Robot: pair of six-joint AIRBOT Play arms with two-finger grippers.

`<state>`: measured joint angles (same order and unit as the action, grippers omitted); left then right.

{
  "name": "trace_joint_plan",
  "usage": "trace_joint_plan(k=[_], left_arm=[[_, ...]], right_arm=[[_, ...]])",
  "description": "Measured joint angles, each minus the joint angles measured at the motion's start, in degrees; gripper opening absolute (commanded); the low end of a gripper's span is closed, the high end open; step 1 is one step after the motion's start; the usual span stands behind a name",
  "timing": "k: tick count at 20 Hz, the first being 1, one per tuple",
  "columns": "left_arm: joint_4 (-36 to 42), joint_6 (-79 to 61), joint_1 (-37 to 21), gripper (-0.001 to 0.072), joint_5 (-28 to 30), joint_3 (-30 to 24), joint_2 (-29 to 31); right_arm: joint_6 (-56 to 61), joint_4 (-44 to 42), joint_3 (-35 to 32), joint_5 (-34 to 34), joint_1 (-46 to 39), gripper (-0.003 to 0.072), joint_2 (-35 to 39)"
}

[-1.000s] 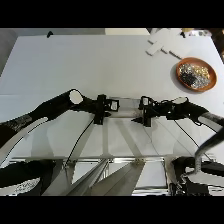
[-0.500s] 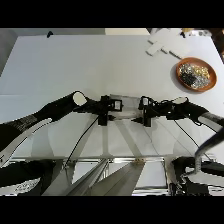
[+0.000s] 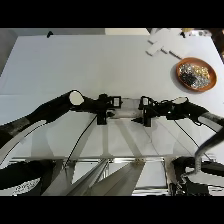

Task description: Fold the box and place the chain.

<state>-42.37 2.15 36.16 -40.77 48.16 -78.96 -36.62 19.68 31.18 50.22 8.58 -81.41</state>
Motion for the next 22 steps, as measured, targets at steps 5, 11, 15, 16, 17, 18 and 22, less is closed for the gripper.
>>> trace_joint_plan(k=[5, 11, 15, 16, 17, 18, 22], left_arm=[[-9.7, 23.4, -4.1, 0.0004, -7.4, 0.0, 9.4], [-19.8, 59.4, -14.0, 0.0005, -13.2, -0.3, 16.2], [-21.8, 73.3, -19.9, 0.0008, -14.5, -2.1, 14.0], [-21.6, 74.9, -20.6, 0.0008, -14.6, -2.4, 12.8], [-20.9, 76.2, -21.1, 0.0008, -14.7, -2.6, 11.3], [-20.1, 77.0, -21.3, 0.0008, -14.7, -2.8, 9.5], [-15.4, 76.5, -20.0, 0.0008, -14.9, -3.1, 2.6]], right_arm=[[0.0, 0.0, 0.0, 0.0, 0.0, 0.046, 0.0], [0.0, 0.0, 0.0, 0.0, 0.0, 0.046, 0.0], [0.0, 0.0, 0.0, 0.0, 0.0, 0.046, 0.0], [0.0, 0.0, 0.0, 0.0, 0.0, 0.046, 0.0], [0.0, 0.0, 0.0, 0.0, 0.0, 0.046, 0.0], [0.0, 0.0, 0.0, 0.0, 0.0, 0.046, 0.0], [0.0, 0.0, 0.0, 0.0, 0.0, 0.046, 0.0]])
